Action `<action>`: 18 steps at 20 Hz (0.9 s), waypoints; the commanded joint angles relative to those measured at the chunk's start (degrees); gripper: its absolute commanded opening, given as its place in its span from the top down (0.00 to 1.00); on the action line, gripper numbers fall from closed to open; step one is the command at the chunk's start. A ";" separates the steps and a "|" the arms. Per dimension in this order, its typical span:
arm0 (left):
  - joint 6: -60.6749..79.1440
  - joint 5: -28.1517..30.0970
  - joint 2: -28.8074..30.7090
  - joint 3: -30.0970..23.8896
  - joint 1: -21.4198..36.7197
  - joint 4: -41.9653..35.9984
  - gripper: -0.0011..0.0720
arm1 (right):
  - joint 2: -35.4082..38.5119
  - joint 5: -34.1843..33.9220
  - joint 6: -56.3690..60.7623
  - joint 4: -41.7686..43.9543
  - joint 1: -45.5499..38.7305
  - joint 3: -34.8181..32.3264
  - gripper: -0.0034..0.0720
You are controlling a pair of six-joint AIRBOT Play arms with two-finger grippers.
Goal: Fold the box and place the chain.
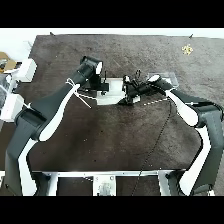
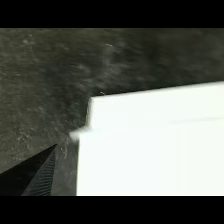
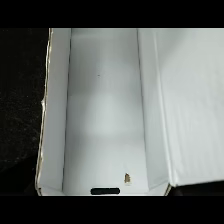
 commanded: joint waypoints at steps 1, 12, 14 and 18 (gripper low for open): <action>3.93 -1.97 2.58 1.03 0.07 3.98 0.23 | 0.00 0.04 0.07 0.02 0.00 0.00 0.36; 38.38 -0.31 6.40 0.83 11.21 -16.37 0.23 | -0.02 0.04 0.07 0.02 0.00 0.00 0.36; 46.99 0.35 6.36 -0.31 14.93 -20.81 0.23 | -0.02 0.04 0.04 0.02 0.00 0.00 0.36; 63.39 0.74 6.34 -5.01 21.59 -35.69 0.31 | -0.02 0.04 0.04 0.02 0.00 0.00 0.36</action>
